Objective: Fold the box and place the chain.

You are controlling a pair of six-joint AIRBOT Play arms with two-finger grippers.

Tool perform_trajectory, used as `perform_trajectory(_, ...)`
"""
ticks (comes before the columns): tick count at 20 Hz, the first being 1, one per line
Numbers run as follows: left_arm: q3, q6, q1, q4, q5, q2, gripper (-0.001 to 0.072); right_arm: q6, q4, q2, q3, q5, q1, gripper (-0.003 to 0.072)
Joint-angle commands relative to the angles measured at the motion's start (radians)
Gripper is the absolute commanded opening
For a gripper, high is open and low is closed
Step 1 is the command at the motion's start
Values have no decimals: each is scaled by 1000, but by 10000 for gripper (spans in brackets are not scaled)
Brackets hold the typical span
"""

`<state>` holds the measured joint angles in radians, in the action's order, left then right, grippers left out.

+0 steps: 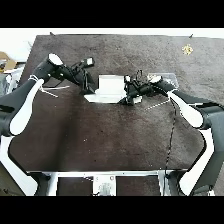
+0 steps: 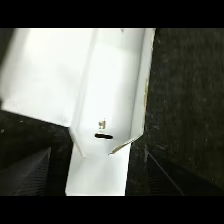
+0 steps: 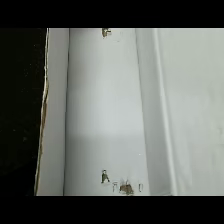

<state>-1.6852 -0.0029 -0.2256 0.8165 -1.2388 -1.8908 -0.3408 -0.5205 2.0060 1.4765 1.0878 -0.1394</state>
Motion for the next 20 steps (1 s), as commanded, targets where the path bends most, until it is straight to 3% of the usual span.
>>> perform_trajectory(1,65,64,-59,129,134,2,631,1,0,0,0,0,-1,426)
perform_trajectory(5,109,64,-93,149,190,2,629,1,0,0,0,0,-1,426)
perform_trajectory(14,116,63,-93,153,262,2,625,1,0,0,0,0,-1,426)
perform_trajectory(16,116,63,-93,151,257,2,381,1,0,0,0,0,-1,426)
perform_trajectory(17,116,61,-93,151,257,2,349,1,0,0,0,0,-1,426)
perform_trajectory(20,116,55,-93,142,231,1,348,1,0,0,0,0,-1,426)
